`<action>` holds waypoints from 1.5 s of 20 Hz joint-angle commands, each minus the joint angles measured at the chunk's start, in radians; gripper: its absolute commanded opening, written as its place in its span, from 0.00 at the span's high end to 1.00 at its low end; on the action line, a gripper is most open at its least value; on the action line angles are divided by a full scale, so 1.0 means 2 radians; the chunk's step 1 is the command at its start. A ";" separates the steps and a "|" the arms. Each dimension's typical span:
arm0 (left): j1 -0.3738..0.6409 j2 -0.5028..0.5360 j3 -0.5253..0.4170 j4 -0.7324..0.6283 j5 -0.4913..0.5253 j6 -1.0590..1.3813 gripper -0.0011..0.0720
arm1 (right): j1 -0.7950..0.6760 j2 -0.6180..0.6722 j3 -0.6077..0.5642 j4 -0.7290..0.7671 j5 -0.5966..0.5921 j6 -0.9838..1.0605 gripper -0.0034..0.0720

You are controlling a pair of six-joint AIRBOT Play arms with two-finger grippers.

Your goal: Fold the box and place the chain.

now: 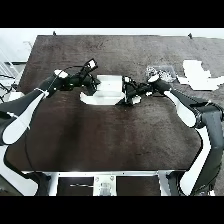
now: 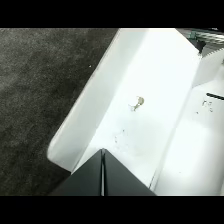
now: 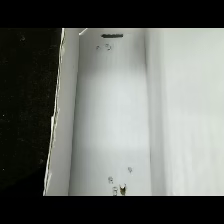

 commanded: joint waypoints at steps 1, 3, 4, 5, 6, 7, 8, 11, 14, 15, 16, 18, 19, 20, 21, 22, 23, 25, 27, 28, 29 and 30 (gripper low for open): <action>0.000 -0.017 0.008 -0.002 -0.008 -0.002 0.96 | 0.000 0.000 0.000 0.000 0.000 0.000 0.19; 0.000 -0.025 0.008 -0.002 -0.010 -0.005 0.96 | 0.000 0.000 0.000 0.000 0.000 0.000 0.19; 0.000 -0.027 0.008 -0.002 -0.014 -0.008 0.96 | 0.000 0.000 0.000 0.000 0.000 0.000 0.19; 0.000 -0.030 0.008 -0.002 -0.017 -0.011 0.96 | 0.000 0.000 0.000 0.000 0.000 0.000 0.19; 0.000 -0.032 0.008 -0.002 -0.021 -0.012 0.96 | 0.000 0.000 0.000 0.000 0.000 0.000 0.19; 0.000 -0.032 0.008 -0.002 -0.022 -0.012 0.96 | 0.000 0.000 0.000 0.000 0.000 0.000 0.19; 0.000 -0.032 0.008 -0.002 -0.022 -0.012 0.96 | 0.000 0.000 0.000 0.000 0.000 0.000 0.19; 0.000 -0.032 0.008 -0.002 -0.024 -0.015 0.96 | 0.000 0.000 0.000 0.000 0.000 0.000 0.19; 0.001 -0.030 0.008 -0.002 -0.025 -0.017 0.96 | 0.000 0.000 0.000 0.000 0.000 0.000 0.19; 0.002 -0.027 0.010 -0.002 -0.028 -0.017 0.96 | 0.000 0.000 0.000 0.000 0.000 0.000 0.19; 0.004 -0.021 0.012 -0.004 -0.036 -0.016 0.96 | 0.000 0.000 0.000 0.000 0.000 0.000 0.19; 0.008 -0.004 0.012 -0.003 -0.049 -0.016 0.96 | 0.000 0.000 0.000 0.000 0.000 0.000 0.19; 0.013 0.006 0.012 -0.002 -0.055 -0.016 0.96 | 0.000 0.000 0.000 0.000 0.000 0.000 0.19; 0.019 0.017 0.012 -0.001 -0.065 -0.016 0.96 | 0.000 0.000 0.000 0.000 0.000 0.000 0.19; 0.026 0.027 0.012 0.000 -0.083 -0.016 0.96 | 0.000 0.000 0.000 0.000 0.000 0.000 0.19; 0.034 0.035 0.011 0.001 -0.108 -0.016 0.96 | 0.000 0.000 0.000 0.000 0.000 0.000 0.19; 0.041 0.042 0.012 0.008 -0.136 -0.016 0.96 | 0.000 0.000 0.000 0.000 0.000 0.000 0.19; 0.047 0.046 0.012 0.047 -0.194 -0.016 0.79 | 0.000 0.000 0.000 0.000 0.000 0.000 0.19; 0.043 0.045 0.011 0.120 -0.217 -0.057 0.05 | 0.000 0.000 0.000 0.000 0.000 0.000 0.19; 0.042 0.046 0.011 0.146 -0.221 -0.073 0.05 | 0.000 0.000 0.000 0.000 0.000 0.000 0.19; 0.040 0.046 0.011 0.174 -0.222 -0.079 0.05 | 0.000 0.000 0.000 0.000 0.000 0.000 0.19; 0.039 0.045 0.011 0.195 -0.222 -0.082 0.05 | 0.000 0.000 0.000 0.000 0.000 0.000 0.19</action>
